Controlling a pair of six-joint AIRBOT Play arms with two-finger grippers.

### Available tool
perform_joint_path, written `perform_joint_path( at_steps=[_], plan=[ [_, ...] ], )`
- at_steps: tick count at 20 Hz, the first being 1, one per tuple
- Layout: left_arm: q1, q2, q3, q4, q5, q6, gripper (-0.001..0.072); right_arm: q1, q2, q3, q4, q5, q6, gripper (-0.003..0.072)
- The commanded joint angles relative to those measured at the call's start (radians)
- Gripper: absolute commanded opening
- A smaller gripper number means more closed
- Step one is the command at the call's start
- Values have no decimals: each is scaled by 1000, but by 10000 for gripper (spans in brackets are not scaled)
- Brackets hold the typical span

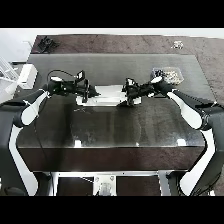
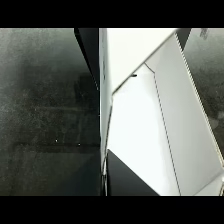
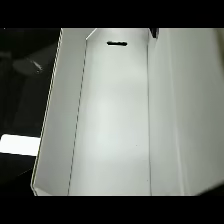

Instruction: Fold the box and place the chain.

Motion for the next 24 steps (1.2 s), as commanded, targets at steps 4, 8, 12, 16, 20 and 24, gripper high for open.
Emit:
perform_joint_path(
  at_steps=[4, 8, 12, 16, 20, 24],
  plan=[
    [0, 1, 0, 0, 0, 0, 22, 1, -3, 4, 0, 0, 2, 674],
    [0, 1, 0, 0, 0, 0, 23, 1, -3, 4, -1, 0, 2, 624],
    [0, 1, 0, 0, 0, 0, 23, 2, -3, 4, -19, 0, 3, 623],
    [0, 1, 0, 0, 0, 1, 23, 2, -3, 4, -35, 0, 10, 603],
    [0, 1, 0, 0, 0, 0, 22, 1, -3, 4, -34, 0, 10, 569],
    [0, 1, 0, 0, 0, 0, 23, 1, -3, 4, -34, 0, 10, 560]
  ],
)
